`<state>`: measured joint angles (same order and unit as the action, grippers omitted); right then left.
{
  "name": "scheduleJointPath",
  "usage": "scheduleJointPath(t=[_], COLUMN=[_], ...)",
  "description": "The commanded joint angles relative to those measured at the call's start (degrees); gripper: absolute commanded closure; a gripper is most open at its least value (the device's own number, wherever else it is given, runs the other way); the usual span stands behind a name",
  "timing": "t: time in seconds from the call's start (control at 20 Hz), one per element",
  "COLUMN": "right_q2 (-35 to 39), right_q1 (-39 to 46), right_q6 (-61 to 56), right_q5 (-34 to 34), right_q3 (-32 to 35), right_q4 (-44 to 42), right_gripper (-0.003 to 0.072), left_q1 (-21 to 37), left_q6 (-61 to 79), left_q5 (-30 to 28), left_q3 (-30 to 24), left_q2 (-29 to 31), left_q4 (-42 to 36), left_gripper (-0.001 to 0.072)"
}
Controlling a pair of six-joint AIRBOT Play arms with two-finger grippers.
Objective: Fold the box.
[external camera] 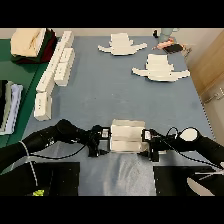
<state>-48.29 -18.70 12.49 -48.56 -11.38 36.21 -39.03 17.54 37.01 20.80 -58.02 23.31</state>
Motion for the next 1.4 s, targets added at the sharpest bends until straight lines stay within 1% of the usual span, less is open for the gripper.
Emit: scheduleJointPath(t=[0.0, 0.3, 0.45, 0.6, 0.85, 0.95, 1.35], right_q2=[0.0, 0.0, 0.0, 0.0, 0.0, 0.0, 0.0], right_q1=[0.0, 0.0, 0.0, 0.0, 0.0, 0.0, 0.0], right_q6=[0.0, 0.0, 0.0, 0.0, 0.0, 0.0, 0.0], right_q5=[0.0, 0.0, 0.0, 0.0, 0.0, 0.0, 0.0], right_q3=[0.0, 0.0, 0.0, 0.0, 0.0, 0.0, 0.0], right_q4=[0.0, 0.0, 0.0, 0.0, 0.0, 0.0, 0.0], right_gripper=[0.0174, 0.0175, 0.0175, 0.0174, 0.0174, 0.0175, 0.0175], left_q1=[0.1, 0.0, -1.3, -2.1, -5.9, -6.3, -6.4], left_q6=[4.3, 4.0, 3.8, 2.4, -3.6, -5.5, -7.7], left_q5=[-0.6, 1.2, 1.0, -0.5, -4.4, -5.7, -5.4], left_q3=[0.6, 1.4, 2.0, 2.1, 2.4, 2.4, 3.8], left_q2=[-2.6, -4.2, -4.9, -5.0, -5.3, -5.3, -6.7], left_q4=[-5.5, -7.1, -7.0, -6.9, -2.5, -2.4, -1.2], left_gripper=[0.0013, 0.0013, 0.0013, 0.0013, 0.0014, 0.0013, 0.0014])
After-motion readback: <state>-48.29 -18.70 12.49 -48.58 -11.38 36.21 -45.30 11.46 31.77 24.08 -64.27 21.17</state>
